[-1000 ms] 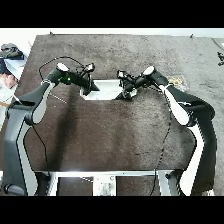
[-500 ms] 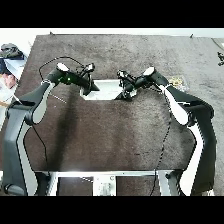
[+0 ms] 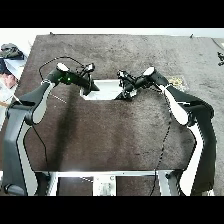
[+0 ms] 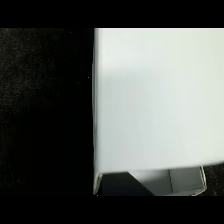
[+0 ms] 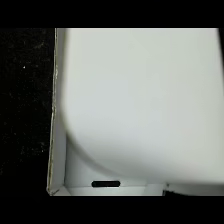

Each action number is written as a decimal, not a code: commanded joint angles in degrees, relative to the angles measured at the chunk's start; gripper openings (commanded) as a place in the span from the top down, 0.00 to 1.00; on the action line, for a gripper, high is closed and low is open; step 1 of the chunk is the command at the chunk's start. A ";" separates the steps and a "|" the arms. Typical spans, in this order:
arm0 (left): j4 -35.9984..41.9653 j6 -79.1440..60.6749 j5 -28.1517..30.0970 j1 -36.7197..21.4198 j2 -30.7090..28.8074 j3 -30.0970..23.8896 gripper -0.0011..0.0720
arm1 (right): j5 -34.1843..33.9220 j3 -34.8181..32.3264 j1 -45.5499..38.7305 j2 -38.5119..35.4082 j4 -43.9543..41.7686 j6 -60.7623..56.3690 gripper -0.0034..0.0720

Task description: Fold the box and place the chain.

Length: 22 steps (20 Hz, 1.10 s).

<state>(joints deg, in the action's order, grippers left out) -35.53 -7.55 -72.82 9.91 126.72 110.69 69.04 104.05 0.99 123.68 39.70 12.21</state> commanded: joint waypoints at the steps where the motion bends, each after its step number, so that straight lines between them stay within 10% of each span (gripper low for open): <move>1: -0.02 0.00 0.00 -0.02 0.00 0.00 0.97 | 0.15 -0.02 0.00 0.02 -0.07 -0.02 0.58; 14: 0.63 0.00 0.31 -0.02 0.02 0.00 0.96 | 0.15 -0.02 0.00 0.02 -0.07 -0.02 0.58; 16: 1.25 0.09 0.24 -0.02 0.00 0.00 0.47 | 0.15 -0.02 0.00 0.02 -0.04 -0.04 0.59; 22: 1.77 0.87 -2.78 -1.73 -2.23 0.02 0.51 | 0.17 -0.02 0.00 0.02 -0.04 -0.02 0.59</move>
<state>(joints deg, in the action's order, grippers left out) -33.76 -7.35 -74.04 9.26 125.62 110.69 69.19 104.05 1.02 123.68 39.64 12.16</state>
